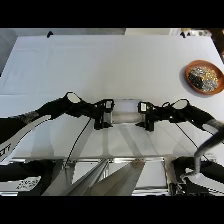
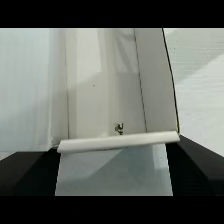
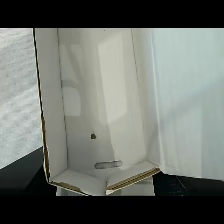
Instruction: Fold the box and place the chain.
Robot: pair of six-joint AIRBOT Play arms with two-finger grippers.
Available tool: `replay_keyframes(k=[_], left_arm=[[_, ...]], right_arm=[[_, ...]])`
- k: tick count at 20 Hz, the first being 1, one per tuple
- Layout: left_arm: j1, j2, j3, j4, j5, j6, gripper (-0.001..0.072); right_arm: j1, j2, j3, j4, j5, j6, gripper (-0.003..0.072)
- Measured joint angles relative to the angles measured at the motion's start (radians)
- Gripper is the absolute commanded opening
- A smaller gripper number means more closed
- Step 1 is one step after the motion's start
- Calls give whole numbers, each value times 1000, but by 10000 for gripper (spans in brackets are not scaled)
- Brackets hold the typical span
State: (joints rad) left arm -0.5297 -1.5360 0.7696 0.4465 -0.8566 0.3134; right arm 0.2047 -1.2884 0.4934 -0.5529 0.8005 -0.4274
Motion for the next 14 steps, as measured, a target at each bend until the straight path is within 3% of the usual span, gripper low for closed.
replay_keyframes(k=[2, 5, 6, 14], left_arm=[[-1, -2, 0, -6, 13, 1, 674], [-2, -3, 0, -13, 18, 0, 330], [-4, -3, 0, -13, 22, 0, 258], [-26, -3, 0, -16, 37, 0, 274]], right_arm=[[0, 0, 0, 0, 0, 0, 378], [0, 0, 0, 1, 0, 1, 378], [0, 0, 0, 1, 0, 1, 378], [-1, 0, 0, 0, 0, 0, 378]])
